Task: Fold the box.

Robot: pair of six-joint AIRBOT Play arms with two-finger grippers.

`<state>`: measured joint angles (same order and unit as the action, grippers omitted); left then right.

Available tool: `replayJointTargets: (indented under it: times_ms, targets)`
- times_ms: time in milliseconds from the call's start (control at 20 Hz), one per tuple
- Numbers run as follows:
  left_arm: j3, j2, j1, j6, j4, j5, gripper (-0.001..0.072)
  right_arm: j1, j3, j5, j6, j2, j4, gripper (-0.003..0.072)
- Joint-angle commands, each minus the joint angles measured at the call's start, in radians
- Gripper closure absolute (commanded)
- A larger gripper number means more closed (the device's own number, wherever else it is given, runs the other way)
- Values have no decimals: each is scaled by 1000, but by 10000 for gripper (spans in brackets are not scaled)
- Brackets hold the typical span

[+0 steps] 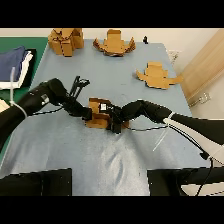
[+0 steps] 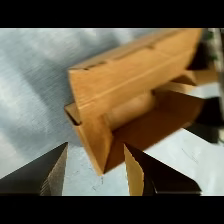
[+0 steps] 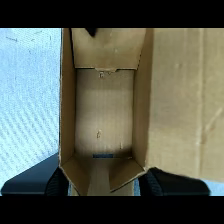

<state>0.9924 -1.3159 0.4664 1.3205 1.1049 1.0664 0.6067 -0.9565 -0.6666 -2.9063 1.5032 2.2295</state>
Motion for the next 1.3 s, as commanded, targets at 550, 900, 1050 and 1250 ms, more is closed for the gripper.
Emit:
replayJointTargets:
  times_ms: [550,900,1050,1250]
  targets:
    - [267,-267,307,752,662,296,423,0,0,4,0,0,0,276]
    - [267,-273,350,802,618,266,690,0,0,3,0,0,0,276]
    - [266,-273,350,801,608,243,689,0,0,3,0,0,0,276]
    - [266,-273,348,801,613,251,688,0,0,3,0,0,0,276]
